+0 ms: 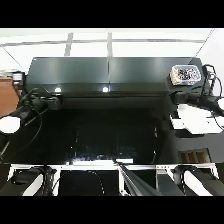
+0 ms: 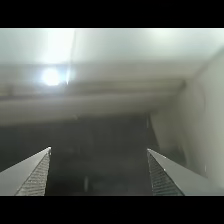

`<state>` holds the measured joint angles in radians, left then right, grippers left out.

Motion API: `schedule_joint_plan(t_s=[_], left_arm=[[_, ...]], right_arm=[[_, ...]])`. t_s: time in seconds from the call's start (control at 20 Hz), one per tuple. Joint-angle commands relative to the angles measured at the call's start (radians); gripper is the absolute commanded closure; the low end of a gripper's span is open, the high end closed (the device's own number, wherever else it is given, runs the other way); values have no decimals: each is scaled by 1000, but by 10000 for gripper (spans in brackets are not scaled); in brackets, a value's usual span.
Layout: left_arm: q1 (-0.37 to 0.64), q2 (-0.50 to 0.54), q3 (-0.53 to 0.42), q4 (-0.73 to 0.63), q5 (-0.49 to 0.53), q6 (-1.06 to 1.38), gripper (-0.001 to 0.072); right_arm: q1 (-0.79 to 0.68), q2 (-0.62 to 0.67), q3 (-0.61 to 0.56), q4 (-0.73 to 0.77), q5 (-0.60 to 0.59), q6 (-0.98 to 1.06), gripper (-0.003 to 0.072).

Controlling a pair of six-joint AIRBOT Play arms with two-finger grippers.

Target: Fold the box and place the chain.

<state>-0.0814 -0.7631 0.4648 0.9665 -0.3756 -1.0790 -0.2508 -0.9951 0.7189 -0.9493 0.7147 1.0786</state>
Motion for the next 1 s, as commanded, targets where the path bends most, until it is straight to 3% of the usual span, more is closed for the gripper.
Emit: schedule_joint_plan(t_s=[0.0,0.1,0.2,0.3,0.55,0.9,0.95], left_arm=[[-40,-86,4,-2,-76,-45,-6],[-34,-102,5,111,-111,-143,-6],[-30,-103,5,232,-127,-208,-6],[-17,-103,5,248,-151,-215,-5],[-15,-103,5,248,-229,-216,-3],[-15,-103,5,230,-256,-211,-3],[-15,-103,5,230,-265,-210,-2]], right_arm=[[-179,-97,163,-253,63,246,-32],[-332,-175,313,-422,93,329,-32],[-485,-288,465,-447,203,358,-31],[-592,-393,560,-440,340,353,-31],[-684,-570,593,-385,501,23,-31],[-695,-710,646,-237,562,-280,-28],[-695,-710,647,-240,574,-283,74]])
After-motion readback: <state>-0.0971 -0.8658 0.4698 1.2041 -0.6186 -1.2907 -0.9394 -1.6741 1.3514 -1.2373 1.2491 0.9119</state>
